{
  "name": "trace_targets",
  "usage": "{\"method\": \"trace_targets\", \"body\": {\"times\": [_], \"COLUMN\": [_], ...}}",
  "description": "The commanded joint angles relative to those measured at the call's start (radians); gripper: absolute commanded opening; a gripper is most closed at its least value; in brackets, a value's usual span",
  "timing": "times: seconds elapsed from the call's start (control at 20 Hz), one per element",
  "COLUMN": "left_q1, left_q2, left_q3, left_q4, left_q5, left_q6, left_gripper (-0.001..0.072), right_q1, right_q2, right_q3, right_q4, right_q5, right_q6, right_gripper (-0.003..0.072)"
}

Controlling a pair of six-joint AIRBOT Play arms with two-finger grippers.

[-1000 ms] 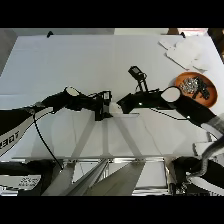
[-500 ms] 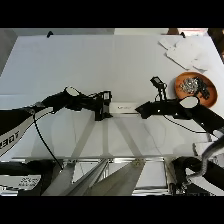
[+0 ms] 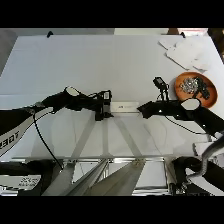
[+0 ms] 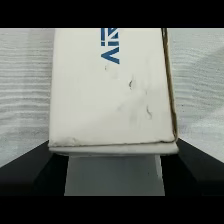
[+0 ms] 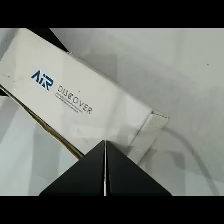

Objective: Fold the box and place the chain.

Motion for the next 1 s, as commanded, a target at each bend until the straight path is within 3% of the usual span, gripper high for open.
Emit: {"method": "trace_targets", "body": {"times": [0.0,0.25,0.35,0.45,0.6,0.75,0.95], "left_q1": [0.0,0.0,0.0,0.0,0.0,0.0,0.0], "left_q2": [0.0,0.0,0.0,0.0,0.0,0.0,0.0], "left_q3": [0.0,0.001,0.0,0.0,0.0,0.001,0.0], "left_q4": [0.001,0.001,0.001,0.001,0.001,0.001,0.001], "left_q5": [-0.001,-0.001,-0.001,-0.001,-0.001,-0.001,-0.001], "left_q6": [0.0,0.0,0.0,0.0,0.0,0.0,0.0], "left_gripper": [0.0156,0.0156,0.0156,0.0156,0.0156,0.0156,0.0156], "right_q1": [-0.001,-0.002,-0.002,-0.002,-0.002,-0.002,-0.002], "right_q2": [0.089,0.338,0.425,0.497,0.558,0.566,0.566], "right_q3": [0.038,0.074,0.074,0.074,0.074,0.074,0.074], "right_q4": [0.028,0.006,-0.11,-0.337,-0.746,-1.052,-1.184], "right_q5": [0.096,0.02,-0.039,-0.039,0.072,0.278,0.43], "right_q6": [0.0,0.006,0.087,0.262,0.614,0.838,0.872], "right_gripper": [0.0008,0.0009,0.0009,0.0009,0.0009,0.001,0.001]}}
